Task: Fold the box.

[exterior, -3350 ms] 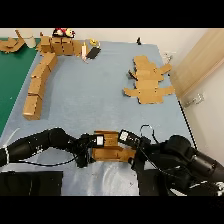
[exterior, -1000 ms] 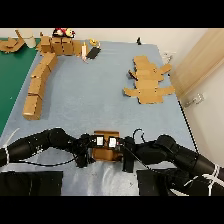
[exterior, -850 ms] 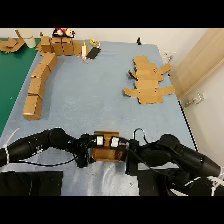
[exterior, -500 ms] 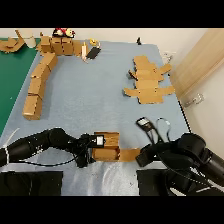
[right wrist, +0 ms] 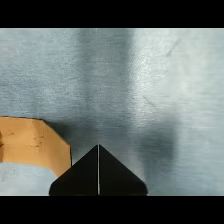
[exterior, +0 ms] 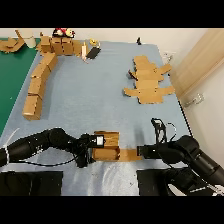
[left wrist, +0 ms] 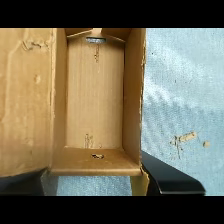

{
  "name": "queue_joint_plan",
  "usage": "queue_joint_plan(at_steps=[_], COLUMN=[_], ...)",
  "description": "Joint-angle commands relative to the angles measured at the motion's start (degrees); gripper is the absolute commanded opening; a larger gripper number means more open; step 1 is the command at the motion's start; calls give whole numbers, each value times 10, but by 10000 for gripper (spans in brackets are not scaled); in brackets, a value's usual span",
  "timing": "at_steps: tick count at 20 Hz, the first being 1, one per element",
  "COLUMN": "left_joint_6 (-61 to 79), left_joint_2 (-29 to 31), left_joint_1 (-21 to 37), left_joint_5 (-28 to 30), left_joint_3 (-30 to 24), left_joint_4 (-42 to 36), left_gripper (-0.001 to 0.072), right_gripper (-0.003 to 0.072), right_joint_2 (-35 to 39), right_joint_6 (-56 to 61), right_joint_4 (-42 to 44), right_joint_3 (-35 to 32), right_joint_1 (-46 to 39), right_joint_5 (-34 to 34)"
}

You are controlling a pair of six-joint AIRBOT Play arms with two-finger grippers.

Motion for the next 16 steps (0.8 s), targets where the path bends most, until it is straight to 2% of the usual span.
queue_joint_plan(at_steps=[1, 8, 16], left_joint_6=[0, 0, 0], left_joint_2=[0, 0, 0], left_joint_1=[0, 0, 0], left_joint_5=[0, 0, 0], left_joint_3=[1, 1, 1], left_joint_4=[0, 0, 0], left_gripper=[369, 369, 369], right_gripper=[7, 6, 8], right_joint_2=[-21, -62, -7], right_joint_6=[-9, -94, -148], right_joint_4=[52, 177, 275], right_joint_3=[-17, -17, -17], right_joint_1=[0, 1, 1], right_joint_5=[56, 113, 120])
